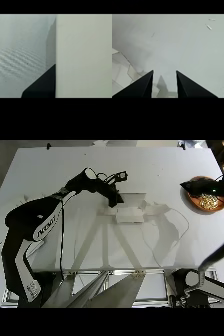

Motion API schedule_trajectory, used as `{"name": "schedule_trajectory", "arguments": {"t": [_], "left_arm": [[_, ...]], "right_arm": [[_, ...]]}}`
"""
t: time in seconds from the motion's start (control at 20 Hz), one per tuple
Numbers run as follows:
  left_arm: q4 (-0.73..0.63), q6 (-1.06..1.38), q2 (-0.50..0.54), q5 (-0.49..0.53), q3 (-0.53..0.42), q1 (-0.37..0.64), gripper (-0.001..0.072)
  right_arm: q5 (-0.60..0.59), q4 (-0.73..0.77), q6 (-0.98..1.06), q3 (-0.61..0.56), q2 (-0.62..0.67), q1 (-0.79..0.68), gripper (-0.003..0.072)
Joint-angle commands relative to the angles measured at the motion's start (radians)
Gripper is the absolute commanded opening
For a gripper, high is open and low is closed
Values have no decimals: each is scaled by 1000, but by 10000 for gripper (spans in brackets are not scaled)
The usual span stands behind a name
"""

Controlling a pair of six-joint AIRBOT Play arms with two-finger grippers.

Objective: Fold the box and place the chain.

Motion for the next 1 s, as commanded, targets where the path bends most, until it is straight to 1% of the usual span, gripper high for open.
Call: {"name": "schedule_trajectory", "arguments": {"t": [0.0,0.1,0.3,0.55,0.65,0.7,0.95], "left_arm": [[0,6,-17,5,-1,0,8],[0,4,-16,1,-1,0,11],[0,4,-14,-19,-1,0,12],[10,5,23,-22,-1,4,12],[44,4,34,-23,-1,5,13],[60,4,35,-22,-1,5,14],[60,4,34,-17,-1,5,13]], "right_arm": [[-10,-6,0,0,0,1,290],[8,-5,0,0,0,1,290],[95,-5,-13,1,0,1,291],[101,-2,-19,1,0,2,291],[130,-2,-92,1,0,2,291],[142,1,-115,1,0,2,291],[146,-6,-119,1,0,17,291]]}}
